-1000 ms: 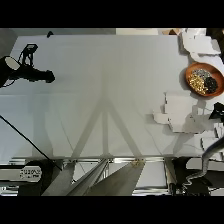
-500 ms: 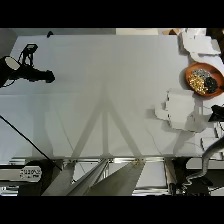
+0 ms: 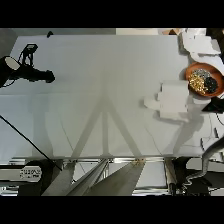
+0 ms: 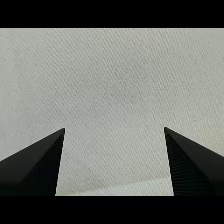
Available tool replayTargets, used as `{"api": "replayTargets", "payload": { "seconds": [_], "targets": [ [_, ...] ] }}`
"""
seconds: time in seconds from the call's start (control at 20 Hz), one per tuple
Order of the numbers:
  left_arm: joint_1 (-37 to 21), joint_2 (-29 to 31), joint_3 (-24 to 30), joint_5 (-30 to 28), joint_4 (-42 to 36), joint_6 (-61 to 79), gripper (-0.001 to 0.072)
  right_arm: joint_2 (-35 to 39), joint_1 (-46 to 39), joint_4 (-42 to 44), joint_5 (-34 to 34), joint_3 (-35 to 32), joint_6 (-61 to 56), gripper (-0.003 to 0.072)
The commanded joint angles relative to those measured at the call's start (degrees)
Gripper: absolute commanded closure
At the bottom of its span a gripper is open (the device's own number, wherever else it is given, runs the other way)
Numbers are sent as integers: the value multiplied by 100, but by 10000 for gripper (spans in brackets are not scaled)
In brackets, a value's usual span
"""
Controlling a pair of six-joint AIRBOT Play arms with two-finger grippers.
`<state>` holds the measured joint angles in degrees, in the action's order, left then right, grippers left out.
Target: Fold the box and place the chain.
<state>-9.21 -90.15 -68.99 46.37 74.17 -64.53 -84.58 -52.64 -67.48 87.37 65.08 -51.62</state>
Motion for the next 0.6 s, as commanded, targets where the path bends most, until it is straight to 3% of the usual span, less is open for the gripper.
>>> {"api": "replayTargets", "payload": {
  "seconds": [0.0,0.25,0.35,0.55],
  "targets": [
    [0,-2,-2,0,0,2,8,409,195,1207,44,-2,249,678],
    [0,-2,-2,0,0,2,8,909,1128,2302,68,-4,535,678],
    [0,-2,-2,0,0,2,8,1010,1711,2374,68,-4,732,678],
    [0,-2,-2,-2,0,2,8,1287,3056,2743,-544,-57,879,679]
  ]
}}
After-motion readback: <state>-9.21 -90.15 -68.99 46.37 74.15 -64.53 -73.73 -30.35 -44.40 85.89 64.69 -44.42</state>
